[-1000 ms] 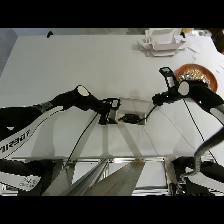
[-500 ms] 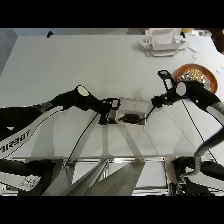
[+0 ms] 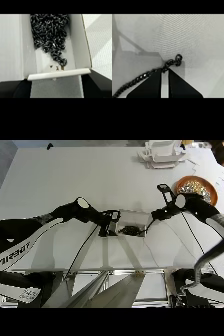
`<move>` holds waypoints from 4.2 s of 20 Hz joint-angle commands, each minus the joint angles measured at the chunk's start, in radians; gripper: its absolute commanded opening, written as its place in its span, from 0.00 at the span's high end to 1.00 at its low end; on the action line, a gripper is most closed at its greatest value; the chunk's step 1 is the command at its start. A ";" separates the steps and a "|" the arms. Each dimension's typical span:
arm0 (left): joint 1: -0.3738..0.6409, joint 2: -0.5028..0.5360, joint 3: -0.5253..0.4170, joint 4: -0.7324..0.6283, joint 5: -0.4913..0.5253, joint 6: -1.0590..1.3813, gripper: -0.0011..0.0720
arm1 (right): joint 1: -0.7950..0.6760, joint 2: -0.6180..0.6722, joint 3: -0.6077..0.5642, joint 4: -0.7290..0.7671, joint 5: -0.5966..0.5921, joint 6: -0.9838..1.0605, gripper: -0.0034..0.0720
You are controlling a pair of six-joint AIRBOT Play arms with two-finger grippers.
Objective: Fold the box and place the chain.
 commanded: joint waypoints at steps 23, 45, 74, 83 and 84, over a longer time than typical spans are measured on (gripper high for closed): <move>0.001 0.000 0.001 0.000 0.001 0.000 0.97 | 0.091 0.603 0.000 0.684 0.133 -0.380 0.94; 0.001 0.000 0.001 0.000 0.000 0.000 0.97 | 0.231 0.294 -0.088 0.570 0.077 -0.458 0.81; 0.001 0.000 0.001 0.000 0.000 0.000 0.97 | 0.233 0.064 0.163 0.416 0.281 -0.798 0.68; 0.001 0.000 0.001 0.000 0.000 0.000 0.97 | 0.233 0.188 0.023 0.422 0.192 -0.907 0.63; 0.001 0.000 0.001 0.000 0.000 0.000 0.97 | 0.233 0.188 0.013 0.425 0.186 -0.907 0.63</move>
